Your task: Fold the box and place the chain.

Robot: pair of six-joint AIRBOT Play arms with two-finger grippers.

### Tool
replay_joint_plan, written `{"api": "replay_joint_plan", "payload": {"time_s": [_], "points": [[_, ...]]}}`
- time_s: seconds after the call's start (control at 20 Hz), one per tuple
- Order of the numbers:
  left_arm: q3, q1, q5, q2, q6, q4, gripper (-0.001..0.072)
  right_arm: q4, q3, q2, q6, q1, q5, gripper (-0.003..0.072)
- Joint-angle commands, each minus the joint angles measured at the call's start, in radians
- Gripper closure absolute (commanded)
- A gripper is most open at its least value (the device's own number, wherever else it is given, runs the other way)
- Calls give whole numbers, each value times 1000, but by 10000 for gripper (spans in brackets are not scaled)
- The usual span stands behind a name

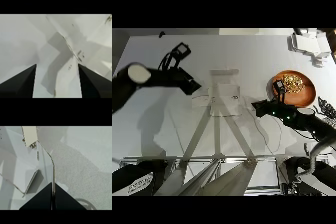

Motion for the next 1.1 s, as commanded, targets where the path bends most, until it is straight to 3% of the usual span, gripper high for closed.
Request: {"api": "replay_joint_plan", "payload": {"time_s": [0.0, 0.1, 0.5, 0.7, 1.05], "points": [[213, 72, -238, -192, 24, -102, 120, 0, 0, 0, 0, 1, 0, 677], [265, 100, -286, -285, 106, -199, 7, 0, 0, 0, 0, 1, 0, 677], [312, 96, -260, -519, 271, -493, 11, 0, 0, 0, 0, 1, 0, 677], [338, 77, -244, -581, 295, -481, 11, 0, 0, 0, 0, 1, 0, 677], [338, 3, -268, -589, 479, -418, 12, -1, 0, 0, 0, 1, 0, 677]]}}
